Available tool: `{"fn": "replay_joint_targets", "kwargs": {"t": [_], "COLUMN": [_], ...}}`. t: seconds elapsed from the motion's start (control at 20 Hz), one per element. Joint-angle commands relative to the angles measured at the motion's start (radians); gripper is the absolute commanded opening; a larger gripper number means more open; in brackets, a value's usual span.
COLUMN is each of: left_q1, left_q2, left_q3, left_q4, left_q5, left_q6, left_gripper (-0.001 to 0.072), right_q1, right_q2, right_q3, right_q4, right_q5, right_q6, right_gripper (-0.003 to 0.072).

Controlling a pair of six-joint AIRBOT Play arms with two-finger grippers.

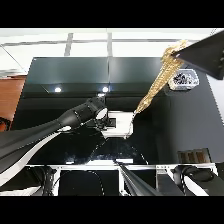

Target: Fold the box and place the chain.

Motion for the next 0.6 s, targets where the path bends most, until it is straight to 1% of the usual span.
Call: {"fn": "replay_joint_targets", "kwargs": {"t": [0.0,0.15,0.3,0.45,0.55], "left_q1": [0.001,0.001,0.001,0.001,0.001], "left_q2": [0.000,0.000,0.000,0.000,0.000], "left_q3": [0.000,0.000,0.000,0.000,0.000], "left_q4": [0.000,0.000,0.000,0.000,0.000], "left_q5": [0.000,-0.001,-0.001,-0.001,-0.001], "left_q6": [0.000,0.000,0.000,0.000,0.000], "left_gripper": [0.0030,0.0030,0.0030,0.0030,0.0030], "right_q1": [0.077,0.093,0.093,0.084,0.039], "right_q2": [-0.001,-0.001,-0.001,0.000,0.000], "right_q3": [-0.051,-0.138,-0.218,-0.225,-0.202], "right_q4": [0.006,0.007,0.030,-0.003,-0.002], "right_q5": [-0.063,-0.102,-0.111,-0.110,-0.089], "right_q6": [0.003,0.003,0.002,0.001,0.001], "right_gripper": [0.0019,0.0019,0.0019,0.0019,0.0019]}}
